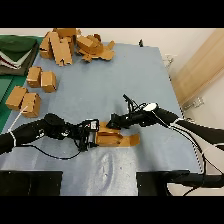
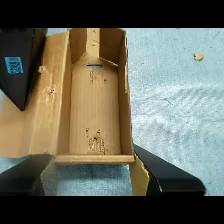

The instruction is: Fold the box.

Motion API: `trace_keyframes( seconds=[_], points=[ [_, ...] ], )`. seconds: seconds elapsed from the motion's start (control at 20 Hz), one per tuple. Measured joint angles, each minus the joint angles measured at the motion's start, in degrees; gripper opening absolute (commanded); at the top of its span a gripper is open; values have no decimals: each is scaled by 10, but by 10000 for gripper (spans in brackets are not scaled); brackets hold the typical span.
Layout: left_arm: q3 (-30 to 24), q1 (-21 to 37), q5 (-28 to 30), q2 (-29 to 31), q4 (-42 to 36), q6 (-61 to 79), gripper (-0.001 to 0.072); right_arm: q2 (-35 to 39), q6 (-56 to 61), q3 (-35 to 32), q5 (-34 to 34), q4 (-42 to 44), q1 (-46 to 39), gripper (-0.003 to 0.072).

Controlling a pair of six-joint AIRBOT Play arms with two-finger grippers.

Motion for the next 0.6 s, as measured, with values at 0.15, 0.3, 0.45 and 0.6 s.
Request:
trace_keyframes(
  seconds=[0.15, 0.3, 0.45, 0.6],
  points=[
    [0, 0, 0, 0, 0, 0, 456, -4, -1, -7, -3, -14, -1, 5],
    [0, 0, 0, 0, 0, 0, 456, -7, 0, -10, -17, -23, -1, 5],
    [0, 0, 0, 0, 0, -1, 456, -9, -1, -11, -34, -28, -1, 5],
    [0, 0, 0, 0, 0, 0, 456, -5, -2, -5, -50, -38, -4, 5]
  ],
)
